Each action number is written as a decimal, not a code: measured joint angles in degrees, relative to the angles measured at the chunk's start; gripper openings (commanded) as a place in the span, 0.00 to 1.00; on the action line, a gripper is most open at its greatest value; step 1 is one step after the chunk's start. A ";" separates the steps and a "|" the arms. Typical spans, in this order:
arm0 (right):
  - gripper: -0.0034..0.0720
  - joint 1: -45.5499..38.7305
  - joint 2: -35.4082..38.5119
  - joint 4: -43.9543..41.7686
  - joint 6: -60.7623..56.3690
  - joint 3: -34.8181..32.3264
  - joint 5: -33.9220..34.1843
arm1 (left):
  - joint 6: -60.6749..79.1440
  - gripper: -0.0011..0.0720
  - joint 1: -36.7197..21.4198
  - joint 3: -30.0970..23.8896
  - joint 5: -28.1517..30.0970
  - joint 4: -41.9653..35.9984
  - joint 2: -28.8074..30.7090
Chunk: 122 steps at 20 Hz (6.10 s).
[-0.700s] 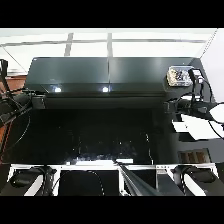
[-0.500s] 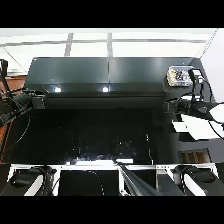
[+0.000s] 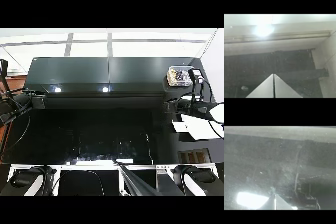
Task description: Fold the box and place the chain.
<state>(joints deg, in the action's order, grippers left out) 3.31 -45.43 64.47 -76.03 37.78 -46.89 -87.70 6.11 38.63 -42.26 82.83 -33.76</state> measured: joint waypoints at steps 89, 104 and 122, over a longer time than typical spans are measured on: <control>0.07 7.15 -9.77 -44.76 27.28 -17.20 8.41 | 33.38 0.38 6.45 17.40 -39.52 -53.51 -64.06; 0.91 5.57 -9.77 -39.65 27.56 -15.32 7.56 | 39.45 0.05 12.22 27.47 -46.40 -44.35 -67.32; 0.90 -2.91 -9.77 -24.63 35.39 -1.79 10.47 | 85.57 0.06 16.35 11.69 -12.11 -46.18 -43.04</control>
<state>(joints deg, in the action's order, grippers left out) 0.40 -55.20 39.83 -40.64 35.99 -36.42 -2.13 22.46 50.33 -54.37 36.64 -76.79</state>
